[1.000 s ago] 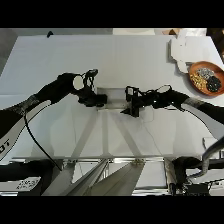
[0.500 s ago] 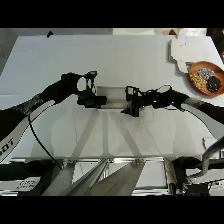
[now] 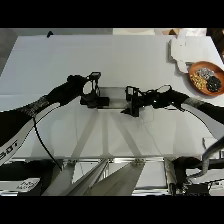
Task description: Fold the box and place the chain.
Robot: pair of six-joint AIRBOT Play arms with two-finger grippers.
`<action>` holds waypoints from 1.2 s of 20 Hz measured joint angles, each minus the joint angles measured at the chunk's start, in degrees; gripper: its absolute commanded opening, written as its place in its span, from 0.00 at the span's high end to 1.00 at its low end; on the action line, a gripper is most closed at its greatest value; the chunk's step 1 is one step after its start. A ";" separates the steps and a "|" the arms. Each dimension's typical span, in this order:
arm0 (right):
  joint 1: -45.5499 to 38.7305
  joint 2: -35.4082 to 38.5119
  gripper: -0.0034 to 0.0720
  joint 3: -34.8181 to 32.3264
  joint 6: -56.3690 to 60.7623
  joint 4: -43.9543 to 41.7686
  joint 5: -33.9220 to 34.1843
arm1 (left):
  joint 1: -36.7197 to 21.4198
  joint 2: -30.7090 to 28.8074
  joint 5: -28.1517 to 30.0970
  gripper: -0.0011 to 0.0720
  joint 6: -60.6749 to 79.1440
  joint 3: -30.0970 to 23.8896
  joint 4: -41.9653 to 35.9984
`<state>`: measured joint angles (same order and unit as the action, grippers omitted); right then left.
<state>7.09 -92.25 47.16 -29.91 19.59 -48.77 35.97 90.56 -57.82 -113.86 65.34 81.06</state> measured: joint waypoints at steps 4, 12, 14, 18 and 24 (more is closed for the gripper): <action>-0.02 0.00 0.27 0.00 0.00 -0.04 0.07 | 1.31 0.04 2.14 0.54 -2.78 0.35 1.79; -0.02 0.00 0.27 0.00 -0.02 -0.02 -0.07 | 2.97 1.29 1.99 0.80 -7.91 0.46 6.67; -0.02 0.00 0.27 0.00 0.00 0.02 -0.07 | 3.48 1.77 1.99 0.87 -8.33 0.48 7.04; -0.02 0.00 0.27 -0.02 0.07 0.07 -0.26 | 3.93 2.19 1.88 0.98 -8.90 0.55 7.28; -0.02 0.00 0.27 -0.02 -0.02 -0.07 0.00 | 4.09 2.36 1.88 0.89 -9.86 0.55 7.23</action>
